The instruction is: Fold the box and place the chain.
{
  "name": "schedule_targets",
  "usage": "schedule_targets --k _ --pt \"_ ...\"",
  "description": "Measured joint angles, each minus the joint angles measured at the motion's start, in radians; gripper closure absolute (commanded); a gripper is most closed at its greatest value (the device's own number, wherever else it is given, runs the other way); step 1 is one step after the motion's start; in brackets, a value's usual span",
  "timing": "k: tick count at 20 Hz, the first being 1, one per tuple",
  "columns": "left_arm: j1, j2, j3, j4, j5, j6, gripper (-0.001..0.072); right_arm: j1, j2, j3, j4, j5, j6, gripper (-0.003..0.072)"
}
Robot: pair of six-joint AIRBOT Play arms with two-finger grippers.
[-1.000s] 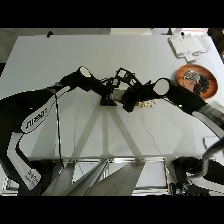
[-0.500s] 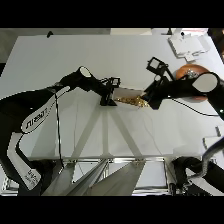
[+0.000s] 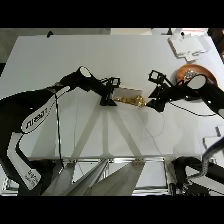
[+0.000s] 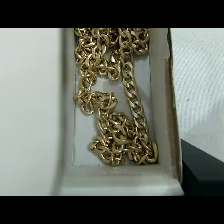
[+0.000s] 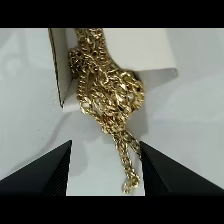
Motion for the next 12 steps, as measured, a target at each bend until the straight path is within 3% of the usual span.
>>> schedule_targets --k 6,12 --pt "0.000 0.000 0.000 0.000 0.000 0.000 0.0559 0.000 -0.117 -0.002 0.125 -0.042 -0.259 0.0208" --pt "0.000 0.000 0.000 0.000 0.000 0.000 0.0559 0.024 -0.156 -0.002 0.164 -0.114 -0.337 0.0544"
